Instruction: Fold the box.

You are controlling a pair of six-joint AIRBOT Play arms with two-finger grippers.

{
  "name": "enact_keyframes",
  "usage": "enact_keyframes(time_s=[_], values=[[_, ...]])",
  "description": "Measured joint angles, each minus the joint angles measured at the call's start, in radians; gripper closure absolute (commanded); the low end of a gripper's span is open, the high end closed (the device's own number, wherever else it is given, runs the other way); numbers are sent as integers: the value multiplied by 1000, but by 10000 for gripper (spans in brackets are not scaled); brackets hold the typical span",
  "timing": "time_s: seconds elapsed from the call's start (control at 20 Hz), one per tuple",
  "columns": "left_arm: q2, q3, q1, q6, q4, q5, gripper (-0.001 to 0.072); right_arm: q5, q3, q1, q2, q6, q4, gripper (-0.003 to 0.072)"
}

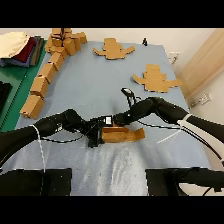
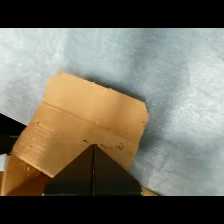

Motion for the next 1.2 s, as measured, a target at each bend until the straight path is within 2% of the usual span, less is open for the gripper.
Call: enact_keyframes(time_s=[0.3,0.5,0.75,0.95,1.0,1.05,1.1,1.2], values=[[0,0,0,1,1,0,353,-28,7,-2,-35,-85,-10,684],[0,0,0,1,1,0,353,-68,33,-2,-11,-130,-14,684],[0,0,0,1,1,-1,353,-180,62,0,139,-197,-80,684],[0,0,0,1,0,-1,353,-309,-23,7,320,-317,-101,678],[0,0,0,1,0,-1,353,-327,-63,8,368,-365,-101,552],[0,0,0,1,0,-1,353,-338,-102,8,406,-412,-105,325],[0,0,0,1,0,-1,353,-339,-143,8,439,-464,-113,212],[0,0,0,1,0,-1,353,-320,-217,9,474,-567,-140,114]])
